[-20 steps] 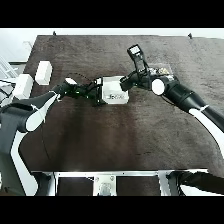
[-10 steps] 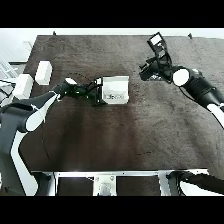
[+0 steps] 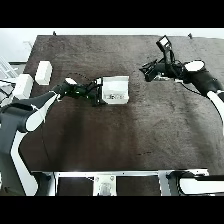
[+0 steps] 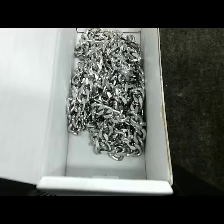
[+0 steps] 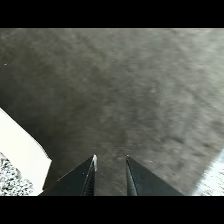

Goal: Fold the box and place the chain.

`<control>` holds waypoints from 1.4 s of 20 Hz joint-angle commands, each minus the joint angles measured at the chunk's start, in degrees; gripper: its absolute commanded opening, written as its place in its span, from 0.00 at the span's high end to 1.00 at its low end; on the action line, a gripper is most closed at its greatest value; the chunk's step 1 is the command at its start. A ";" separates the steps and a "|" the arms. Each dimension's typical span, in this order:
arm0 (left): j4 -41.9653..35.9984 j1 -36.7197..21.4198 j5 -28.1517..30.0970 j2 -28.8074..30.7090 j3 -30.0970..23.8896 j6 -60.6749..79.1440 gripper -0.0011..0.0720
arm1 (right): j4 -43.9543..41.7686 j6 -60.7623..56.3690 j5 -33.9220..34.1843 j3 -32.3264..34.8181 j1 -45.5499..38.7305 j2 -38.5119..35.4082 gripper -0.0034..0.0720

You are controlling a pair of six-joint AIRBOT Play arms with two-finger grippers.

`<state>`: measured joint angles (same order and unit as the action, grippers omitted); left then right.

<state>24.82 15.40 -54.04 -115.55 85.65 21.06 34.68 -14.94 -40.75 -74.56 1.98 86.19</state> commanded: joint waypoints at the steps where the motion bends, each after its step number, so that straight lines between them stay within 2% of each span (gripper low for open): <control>1: 0.02 -0.02 0.00 0.02 0.00 0.00 0.26 | -3.23 4.92 -7.02 -6.29 -0.74 8.26 0.66; 7: 0.02 -0.02 0.02 0.00 0.00 0.00 0.26 | -3.19 5.14 -13.18 -15.80 -0.24 16.90 0.67; 14: 0.02 -0.02 0.00 0.02 0.00 0.00 0.26 | -3.15 6.64 -16.92 -16.11 2.23 17.88 0.67; 20: 0.02 -0.02 0.02 0.02 0.00 0.00 0.26 | -3.15 6.58 -27.56 -17.20 2.64 17.81 0.67; 26: 0.02 -0.02 0.00 0.02 0.00 0.00 0.26 | 1.51 5.90 -28.79 -17.18 6.12 17.86 0.64; 28: 0.02 -0.02 0.02 0.00 0.00 0.00 0.26 | 2.99 5.95 -28.94 -17.18 7.50 17.86 0.58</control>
